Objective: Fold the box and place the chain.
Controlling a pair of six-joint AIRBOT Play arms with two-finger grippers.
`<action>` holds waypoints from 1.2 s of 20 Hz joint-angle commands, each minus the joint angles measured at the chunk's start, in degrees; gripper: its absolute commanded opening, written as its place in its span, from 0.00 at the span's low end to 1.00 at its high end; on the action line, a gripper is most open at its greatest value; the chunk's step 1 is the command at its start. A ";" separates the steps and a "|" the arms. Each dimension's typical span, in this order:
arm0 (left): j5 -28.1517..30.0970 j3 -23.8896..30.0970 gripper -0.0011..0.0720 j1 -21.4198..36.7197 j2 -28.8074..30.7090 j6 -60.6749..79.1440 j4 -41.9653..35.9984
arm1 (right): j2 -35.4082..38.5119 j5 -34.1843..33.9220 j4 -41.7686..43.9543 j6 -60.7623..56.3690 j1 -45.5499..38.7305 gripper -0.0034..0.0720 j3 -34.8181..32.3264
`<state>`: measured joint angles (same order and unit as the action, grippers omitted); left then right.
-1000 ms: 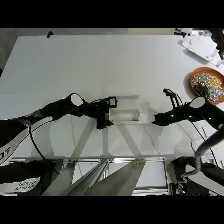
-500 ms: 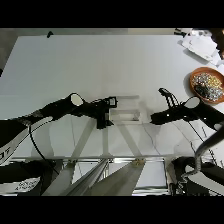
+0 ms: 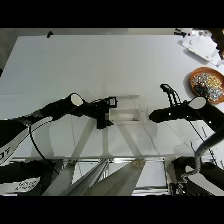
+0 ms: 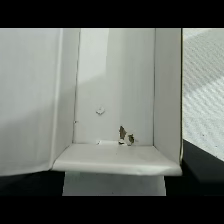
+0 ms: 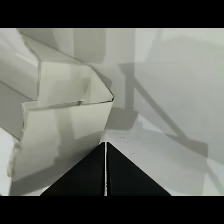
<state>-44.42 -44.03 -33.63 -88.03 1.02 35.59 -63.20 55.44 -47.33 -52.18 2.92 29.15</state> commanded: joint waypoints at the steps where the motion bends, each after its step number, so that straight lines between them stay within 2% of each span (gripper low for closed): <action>1: 0.02 0.02 0.47 -0.04 0.02 0.00 0.02 | 0.26 -0.39 2.62 1.57 2.08 0.06 0.02; 3: 0.00 0.02 0.47 -0.04 0.02 0.00 0.02 | 0.26 -2.49 5.49 1.73 3.89 0.11 0.04; 6: 0.02 0.02 0.47 -0.04 0.02 0.00 0.02 | 0.28 -2.80 6.54 1.70 5.33 0.31 1.38; 9: 0.02 0.02 0.47 -0.04 0.02 0.00 0.02 | 0.28 -1.70 5.86 1.42 5.38 0.32 3.98; 11: 0.02 0.02 0.47 -0.02 0.02 0.00 0.02 | 0.26 -1.53 5.70 -0.04 6.19 0.44 4.94; 15: 0.02 0.02 0.47 -0.02 0.02 0.00 0.02 | -0.92 -1.68 3.41 -4.44 8.63 0.53 4.96; 16: 0.02 0.02 0.47 -0.04 0.02 0.00 0.02 | -1.68 -1.64 2.93 -5.66 8.98 0.64 4.96; 18: 0.00 0.02 0.47 -0.04 0.02 0.00 0.02 | -2.60 -1.92 2.54 -7.63 10.01 0.71 4.96; 19: 0.02 0.02 0.47 -0.04 0.02 0.00 0.02 | -2.60 -2.40 2.62 -8.24 10.69 0.80 5.01; 24: 0.02 0.02 0.47 -0.02 0.02 0.00 0.02 | -2.60 -4.90 -1.16 -15.08 14.97 0.76 8.22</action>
<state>-44.42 -44.05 -33.63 -88.03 1.02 35.59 -65.65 52.25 -45.58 -62.30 15.57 35.79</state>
